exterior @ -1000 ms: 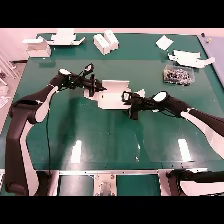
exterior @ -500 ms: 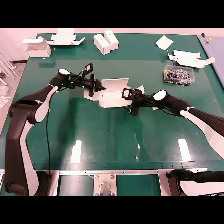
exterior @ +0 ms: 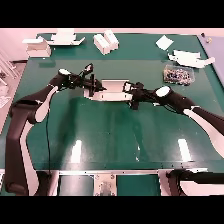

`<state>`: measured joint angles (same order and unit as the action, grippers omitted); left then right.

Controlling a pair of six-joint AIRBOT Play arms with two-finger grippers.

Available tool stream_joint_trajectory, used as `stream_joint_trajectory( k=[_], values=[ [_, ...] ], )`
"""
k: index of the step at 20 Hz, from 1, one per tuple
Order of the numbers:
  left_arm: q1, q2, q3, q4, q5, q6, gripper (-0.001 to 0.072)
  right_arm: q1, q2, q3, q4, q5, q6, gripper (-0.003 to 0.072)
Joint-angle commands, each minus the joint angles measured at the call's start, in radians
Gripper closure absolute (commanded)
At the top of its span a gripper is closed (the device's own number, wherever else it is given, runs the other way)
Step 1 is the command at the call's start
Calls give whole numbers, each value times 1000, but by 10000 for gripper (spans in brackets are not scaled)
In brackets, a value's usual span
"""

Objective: Fold the box and place the chain.

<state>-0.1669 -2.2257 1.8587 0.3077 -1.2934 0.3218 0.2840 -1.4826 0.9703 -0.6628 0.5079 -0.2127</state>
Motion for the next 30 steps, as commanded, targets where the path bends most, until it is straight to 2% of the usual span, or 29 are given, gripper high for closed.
stream_joint_trajectory(
  k=[1, 2, 7, 14, 18, 22, 30],
  values=[
    [0, 0, 0, 0, 2, 0, 687, -1, 2, 15, 10, 1, -37, 73],
    [0, 0, 0, 0, 2, 0, 687, -6, 1, 15, 37, 2, -56, 42],
    [0, 0, 0, 1, 1, 0, 687, -53, -3, 15, 153, 5, -136, 41],
    [0, 0, 0, 1, 1, 0, 687, -107, -44, 16, 280, 122, -249, 41],
    [0, 0, 0, 2, 0, -8, 687, -129, -63, 45, 287, 153, -287, 40],
    [0, 0, 0, 2, 0, -7, 687, -170, -108, 101, 287, 247, -285, 40],
    [0, 0, 0, 8, 0, -7, 687, -194, -191, 191, 267, 307, -254, 40]
  ],
)
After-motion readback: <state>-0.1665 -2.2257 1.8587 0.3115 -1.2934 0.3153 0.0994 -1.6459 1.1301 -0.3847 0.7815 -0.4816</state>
